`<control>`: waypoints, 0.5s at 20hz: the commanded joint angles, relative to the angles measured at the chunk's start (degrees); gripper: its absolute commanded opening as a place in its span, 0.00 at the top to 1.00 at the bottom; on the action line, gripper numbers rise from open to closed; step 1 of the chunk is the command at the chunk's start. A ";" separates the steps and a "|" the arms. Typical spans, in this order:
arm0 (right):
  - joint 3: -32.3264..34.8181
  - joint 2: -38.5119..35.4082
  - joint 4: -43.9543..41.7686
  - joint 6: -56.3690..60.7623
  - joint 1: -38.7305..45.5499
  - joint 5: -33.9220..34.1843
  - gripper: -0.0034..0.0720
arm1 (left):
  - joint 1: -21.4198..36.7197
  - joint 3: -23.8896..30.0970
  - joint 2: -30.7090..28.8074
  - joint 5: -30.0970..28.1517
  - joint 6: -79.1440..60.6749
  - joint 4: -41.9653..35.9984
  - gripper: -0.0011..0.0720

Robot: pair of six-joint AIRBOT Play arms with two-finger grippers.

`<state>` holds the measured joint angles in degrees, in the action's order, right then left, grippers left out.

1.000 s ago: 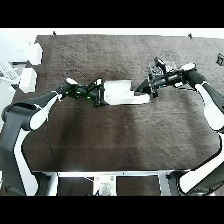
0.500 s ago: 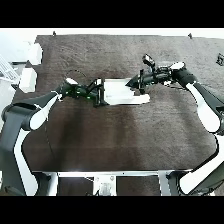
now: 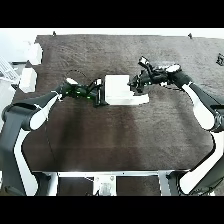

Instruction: Fold the box and place the chain.

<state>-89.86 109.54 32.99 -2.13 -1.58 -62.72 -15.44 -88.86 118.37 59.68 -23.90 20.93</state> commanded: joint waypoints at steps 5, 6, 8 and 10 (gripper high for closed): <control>-0.20 2.10 3.13 1.70 -1.38 -2.82 0.95 | -0.02 -0.02 -0.04 -0.07 -0.11 0.00 0.26; -0.24 2.10 3.08 1.70 -1.51 -2.84 0.95 | -0.02 -0.02 -0.04 -0.07 -0.11 0.00 0.26; -0.72 2.10 3.10 1.70 -1.44 -2.82 0.94 | -0.02 -0.02 -0.04 -0.07 -0.11 0.00 0.26; -1.68 2.10 3.08 1.70 -1.07 -2.78 0.94 | -0.02 -0.02 -0.04 -0.07 -0.11 0.00 0.26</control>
<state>-90.72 111.55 35.99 -0.54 -2.81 -65.12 -15.42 -88.86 118.37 59.83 -24.05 21.04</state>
